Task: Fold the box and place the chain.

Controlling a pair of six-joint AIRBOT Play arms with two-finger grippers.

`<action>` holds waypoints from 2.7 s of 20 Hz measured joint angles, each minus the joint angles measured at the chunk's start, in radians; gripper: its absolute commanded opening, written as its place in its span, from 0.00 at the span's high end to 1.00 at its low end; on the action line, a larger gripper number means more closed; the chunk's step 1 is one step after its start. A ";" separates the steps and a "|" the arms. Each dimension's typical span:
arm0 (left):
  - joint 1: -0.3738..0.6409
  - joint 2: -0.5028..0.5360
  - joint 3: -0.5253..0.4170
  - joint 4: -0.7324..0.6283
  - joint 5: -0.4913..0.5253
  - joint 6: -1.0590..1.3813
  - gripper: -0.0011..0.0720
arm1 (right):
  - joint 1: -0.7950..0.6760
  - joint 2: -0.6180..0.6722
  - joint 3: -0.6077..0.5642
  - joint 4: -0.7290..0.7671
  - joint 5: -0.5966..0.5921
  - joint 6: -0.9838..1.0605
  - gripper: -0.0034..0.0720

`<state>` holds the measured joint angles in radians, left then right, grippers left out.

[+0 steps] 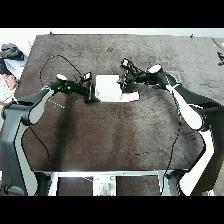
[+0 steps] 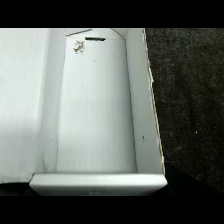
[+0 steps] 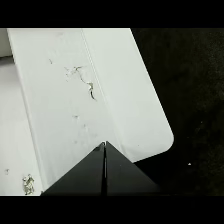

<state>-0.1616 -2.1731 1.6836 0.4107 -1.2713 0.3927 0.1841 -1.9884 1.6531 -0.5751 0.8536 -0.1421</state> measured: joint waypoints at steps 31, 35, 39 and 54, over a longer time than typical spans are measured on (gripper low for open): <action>0.000 0.000 0.000 0.000 0.000 0.000 0.51 | -0.009 0.145 -0.117 -0.326 0.230 0.019 0.36; 0.000 0.000 0.000 0.000 0.000 0.000 0.51 | 0.010 0.128 -0.127 -0.330 0.176 0.008 0.36; 0.000 0.000 0.000 0.000 0.000 0.000 0.51 | 0.015 0.122 -0.130 -0.304 0.158 0.005 0.36; 0.001 0.000 0.000 0.001 0.000 0.002 0.51 | 0.045 0.087 -0.130 -0.157 0.146 -0.070 0.55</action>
<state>-0.1604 -2.1731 1.6840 0.4118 -1.2716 0.3950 0.2295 -1.9018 1.5230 -0.7319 1.0000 -0.2119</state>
